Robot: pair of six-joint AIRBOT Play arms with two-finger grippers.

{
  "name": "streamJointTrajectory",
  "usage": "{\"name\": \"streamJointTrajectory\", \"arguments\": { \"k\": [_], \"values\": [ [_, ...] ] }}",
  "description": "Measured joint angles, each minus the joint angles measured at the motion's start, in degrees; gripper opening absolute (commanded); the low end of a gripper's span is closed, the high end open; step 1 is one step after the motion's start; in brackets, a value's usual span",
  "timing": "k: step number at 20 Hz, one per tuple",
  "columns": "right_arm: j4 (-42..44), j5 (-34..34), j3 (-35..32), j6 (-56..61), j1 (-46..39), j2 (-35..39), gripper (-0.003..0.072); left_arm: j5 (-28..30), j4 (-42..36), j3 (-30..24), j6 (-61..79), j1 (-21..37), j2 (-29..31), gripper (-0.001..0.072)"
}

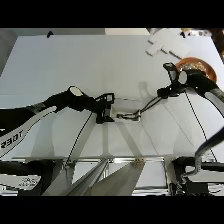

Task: Fold the box and place the chain.

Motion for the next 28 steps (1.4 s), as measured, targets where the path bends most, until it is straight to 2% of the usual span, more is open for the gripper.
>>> {"name": "streamJointTrajectory", "arguments": {
  "k": [3, 6, 13, 19, 24, 28],
  "values": [
    [0.37, -0.17, 0.04, 0.0, 0.0, -1.31, 0.0204, 0.0, -0.02, 0.0, 0.0, 0.0, 0.0, 0.0099],
    [0.66, 0.76, 0.11, -0.02, 0.04, -2.27, 0.0017, 0.0, -0.02, 0.0, 0.0, 0.0, 0.0, 0.0099],
    [0.07, 1.44, -0.11, -0.92, 0.07, -0.63, 0.0016, 0.0, -0.02, 0.0, 0.0, 0.0, 0.0, 0.0099],
    [0.61, 5.16, 0.0, -2.64, 0.02, 12.0, 0.0017, 0.0, 0.0, 0.0, 0.0, 0.0, 0.0, 0.0099],
    [7.82, 10.82, -0.02, -7.19, 0.52, 23.23, 0.0017, 0.0, 0.0, 0.0, 0.0, 0.0, 0.0, 0.0099],
    [12.66, 14.97, -0.02, -9.68, 4.5, 30.29, 0.0017, 0.0, 0.0, 0.0, 0.0, 0.0, 0.0, 0.0099]
  ]
}}
